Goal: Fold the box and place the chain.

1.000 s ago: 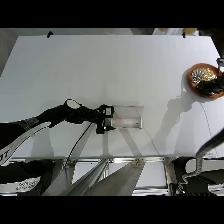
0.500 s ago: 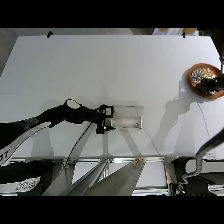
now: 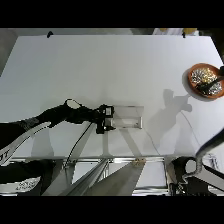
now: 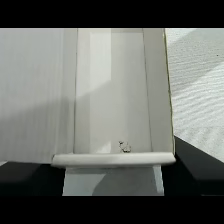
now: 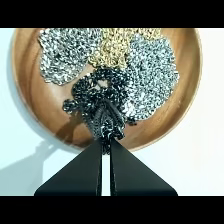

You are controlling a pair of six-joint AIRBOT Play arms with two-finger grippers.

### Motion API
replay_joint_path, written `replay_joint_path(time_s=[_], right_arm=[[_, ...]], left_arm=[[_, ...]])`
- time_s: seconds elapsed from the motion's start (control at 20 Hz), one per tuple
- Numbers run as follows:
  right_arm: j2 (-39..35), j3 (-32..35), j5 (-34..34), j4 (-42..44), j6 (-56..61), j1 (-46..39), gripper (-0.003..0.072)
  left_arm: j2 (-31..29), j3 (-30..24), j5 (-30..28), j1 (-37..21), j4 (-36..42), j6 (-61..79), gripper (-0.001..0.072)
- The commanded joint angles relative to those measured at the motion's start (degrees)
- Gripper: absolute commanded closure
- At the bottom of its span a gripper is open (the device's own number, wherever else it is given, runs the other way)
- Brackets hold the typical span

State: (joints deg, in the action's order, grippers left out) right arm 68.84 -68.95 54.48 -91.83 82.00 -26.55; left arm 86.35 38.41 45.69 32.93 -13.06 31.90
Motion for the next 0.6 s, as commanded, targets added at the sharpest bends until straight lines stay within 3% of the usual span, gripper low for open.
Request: replay_joint_path(time_s=[0.0,0.45,0.55], right_arm=[[-5.55,0.02,4.87,4.63,-0.35,0.17,0.0668],[-15.10,0.04,23.74,26.34,-7.34,0.28,0.0668],[-18.36,0.59,27.63,26.29,-7.26,3.06,0.0668]], left_arm=[[-0.07,0.04,0.00,0.02,-0.04,0.02,0.0577],[-0.07,0.07,0.00,0.02,-0.02,0.02,0.0577],[-0.04,0.04,0.00,0.02,0.00,0.00,0.0577]])
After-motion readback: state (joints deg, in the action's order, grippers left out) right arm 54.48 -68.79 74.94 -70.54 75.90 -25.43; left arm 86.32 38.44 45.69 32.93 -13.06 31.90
